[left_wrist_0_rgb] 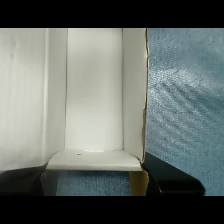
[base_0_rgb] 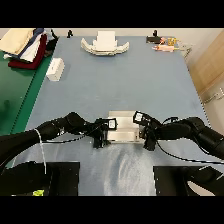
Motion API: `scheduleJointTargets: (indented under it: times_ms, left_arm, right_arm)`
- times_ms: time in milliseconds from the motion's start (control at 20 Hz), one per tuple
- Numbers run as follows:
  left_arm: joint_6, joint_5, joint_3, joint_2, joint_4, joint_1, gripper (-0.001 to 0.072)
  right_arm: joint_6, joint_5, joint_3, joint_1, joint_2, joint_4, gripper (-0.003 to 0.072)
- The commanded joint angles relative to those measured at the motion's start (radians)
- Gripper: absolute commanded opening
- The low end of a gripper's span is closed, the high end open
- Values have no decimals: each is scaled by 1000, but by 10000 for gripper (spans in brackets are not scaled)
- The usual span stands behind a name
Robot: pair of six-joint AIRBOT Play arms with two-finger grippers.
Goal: Fold the box.
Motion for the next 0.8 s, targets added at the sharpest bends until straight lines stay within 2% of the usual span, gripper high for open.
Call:
scheduleJointTargets:
  times_ms: [0,250,300,350,450,750]
  left_arm:
    - [1,1,0,0,0,0,522]
    - [1,1,0,0,1,0,522]
    - [1,0,0,0,0,-1,522]
    - [1,0,0,0,0,-1,521]
    - [1,1,0,0,1,0,521]
    - [1,1,0,0,1,-1,522]
  right_arm:
    - [368,-107,60,-1,40,-237,5]
    - [1030,-353,155,-61,122,-772,5]
    - [1108,-407,153,-98,118,-808,5]
    - [1130,-446,148,-146,103,-772,5]
    - [1115,-454,123,-230,56,-594,5]
    - [893,-319,70,-262,-108,-37,5]
